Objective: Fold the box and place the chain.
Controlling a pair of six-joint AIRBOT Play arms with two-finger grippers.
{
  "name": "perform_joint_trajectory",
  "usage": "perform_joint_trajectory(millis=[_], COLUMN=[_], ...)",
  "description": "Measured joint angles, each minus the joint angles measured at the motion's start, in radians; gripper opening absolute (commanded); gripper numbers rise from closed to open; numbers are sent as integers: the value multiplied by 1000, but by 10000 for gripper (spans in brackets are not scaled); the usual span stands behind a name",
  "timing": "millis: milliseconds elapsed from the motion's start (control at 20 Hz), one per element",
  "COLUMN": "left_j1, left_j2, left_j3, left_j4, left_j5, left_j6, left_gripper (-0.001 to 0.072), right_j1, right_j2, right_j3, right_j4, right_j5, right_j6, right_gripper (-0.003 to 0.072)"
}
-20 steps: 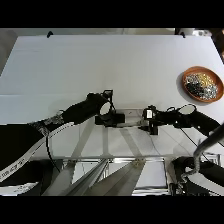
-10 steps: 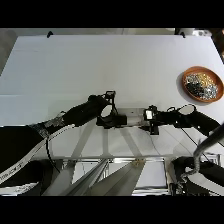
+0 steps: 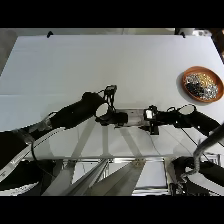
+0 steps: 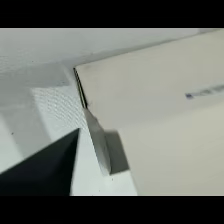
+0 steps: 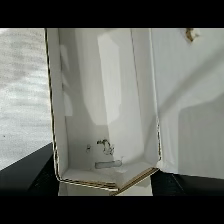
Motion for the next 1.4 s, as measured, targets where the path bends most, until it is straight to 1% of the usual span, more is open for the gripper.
perform_joint_trajectory(millis=[200,300,350,400,500,550,650,750,850,950,1050,1250,1400], left_j1=[23,32,35,37,39,40,43,52,74,109,154,236,259], left_j2=[106,162,186,208,241,255,279,300,314,318,310,246,172], left_j3=[0,0,0,-3,-21,-37,-83,-134,-184,-232,-267,-300,-307], left_j4=[32,43,50,53,48,48,37,19,-16,-62,-129,-303,-399], left_j5=[-33,-74,-108,-150,-233,-260,-270,-231,-185,-129,-66,23,72], left_j6=[69,145,208,293,481,570,756,965,1228,1482,1675,1958,2067], left_gripper=[558,565,608,706,699,700,703,704,704,704,705,709,711], right_j1=[0,0,0,0,0,0,0,0,0,0,0,0,0], right_j2=[0,0,0,0,0,0,0,0,0,0,0,0,0], right_j3=[0,0,0,0,0,0,0,0,0,0,0,0,0], right_j4=[0,0,0,0,0,0,0,0,0,0,0,0,0], right_j5=[1,1,2,2,2,2,2,2,2,2,2,2,2], right_j6=[0,0,0,0,0,0,0,0,0,0,0,0,0], right_gripper=[413,413,413,413,413,413,413,413,413,413,413,413,413])
